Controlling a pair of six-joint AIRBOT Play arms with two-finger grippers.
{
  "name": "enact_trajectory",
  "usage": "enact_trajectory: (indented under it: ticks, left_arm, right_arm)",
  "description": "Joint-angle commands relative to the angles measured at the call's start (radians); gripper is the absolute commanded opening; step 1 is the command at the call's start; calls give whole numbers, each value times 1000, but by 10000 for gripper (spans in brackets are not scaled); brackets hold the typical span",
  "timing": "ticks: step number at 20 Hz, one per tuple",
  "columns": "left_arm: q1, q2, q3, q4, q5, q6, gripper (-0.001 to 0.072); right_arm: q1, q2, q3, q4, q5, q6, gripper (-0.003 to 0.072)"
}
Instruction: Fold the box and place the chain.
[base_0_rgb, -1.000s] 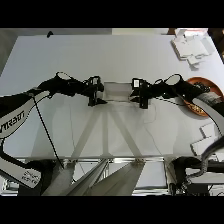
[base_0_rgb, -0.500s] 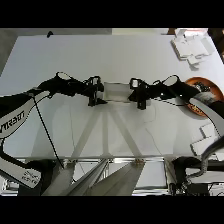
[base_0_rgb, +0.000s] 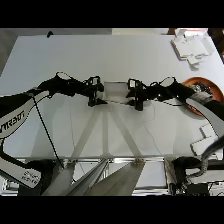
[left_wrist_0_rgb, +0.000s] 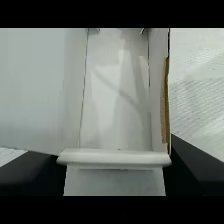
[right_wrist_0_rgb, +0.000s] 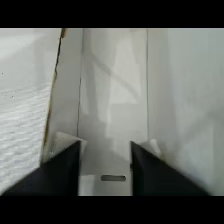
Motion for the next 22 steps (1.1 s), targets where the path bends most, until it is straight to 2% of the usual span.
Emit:
enact_trajectory:
  ticks: [1, 5, 8, 11, 14, 20, 22]
  left_arm:
    - [0, 0, 1, -1, 2, 0, 378]
    - [0, 0, 1, -1, 2, 0, 378]
    - [0, 0, 1, -1, 2, 0, 378]
    - [0, 0, 1, -1, 2, 0, 378]
    - [0, 0, 1, -1, 2, 0, 378]
    - [0, 0, 1, -1, 2, 0, 378]
    - [0, 0, 1, -1, 2, 0, 378]
  right_arm:
    - [-1, 7, 0, -22, -5, 8, 11]
    - [-5, 56, 0, -39, 2, 163, 12]
    - [-44, 123, 0, -46, 66, 301, 12]
    - [-120, 211, 0, -47, 181, 418, 11]
    - [-235, 279, 0, -63, 200, 568, 11]
    - [-444, 285, -7, -331, 203, 1128, 12]
    - [-451, 284, -26, -383, 204, 1194, 8]
